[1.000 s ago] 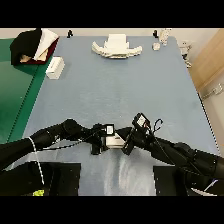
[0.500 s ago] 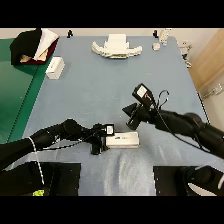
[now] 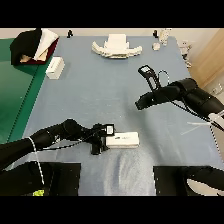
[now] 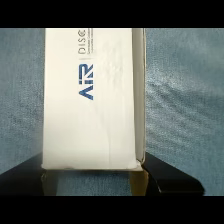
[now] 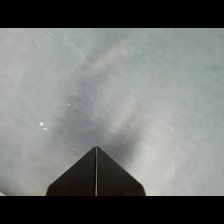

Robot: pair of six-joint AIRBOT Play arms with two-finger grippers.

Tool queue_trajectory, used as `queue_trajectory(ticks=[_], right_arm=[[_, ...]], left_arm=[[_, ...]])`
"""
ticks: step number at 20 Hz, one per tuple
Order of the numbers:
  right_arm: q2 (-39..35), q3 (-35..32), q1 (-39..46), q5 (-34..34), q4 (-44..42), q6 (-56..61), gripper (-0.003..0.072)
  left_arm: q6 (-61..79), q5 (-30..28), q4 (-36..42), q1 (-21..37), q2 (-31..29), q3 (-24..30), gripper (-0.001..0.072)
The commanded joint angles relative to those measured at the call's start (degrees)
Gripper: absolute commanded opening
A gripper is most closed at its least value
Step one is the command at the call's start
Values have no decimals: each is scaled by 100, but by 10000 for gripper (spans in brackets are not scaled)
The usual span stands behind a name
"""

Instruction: Fold the box.

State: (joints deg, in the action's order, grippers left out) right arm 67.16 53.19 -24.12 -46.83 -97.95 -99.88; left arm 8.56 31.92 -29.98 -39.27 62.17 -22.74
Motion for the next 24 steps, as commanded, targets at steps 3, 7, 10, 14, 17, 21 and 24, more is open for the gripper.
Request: queue_trajectory(ticks=[3,7,10,14,17,21,24], right_arm=[[361,125,271,-326,149,498,7],[361,125,271,-326,175,496,7],[361,125,271,-326,173,496,7],[361,125,271,-326,170,494,7],[361,125,271,-328,173,494,7],[361,125,271,-326,173,494,7],[361,125,271,-326,173,494,7]], left_arm=[[0,0,0,-4,0,0,312],[0,0,0,-4,0,0,312],[0,0,26,-4,0,-2,312],[-809,4,-4,59,-142,-142,312],[-2177,15,-422,468,-715,-286,313],[-4865,61,-2238,1659,-1720,-365,312],[-6419,361,-3501,3099,-1987,-446,313]])
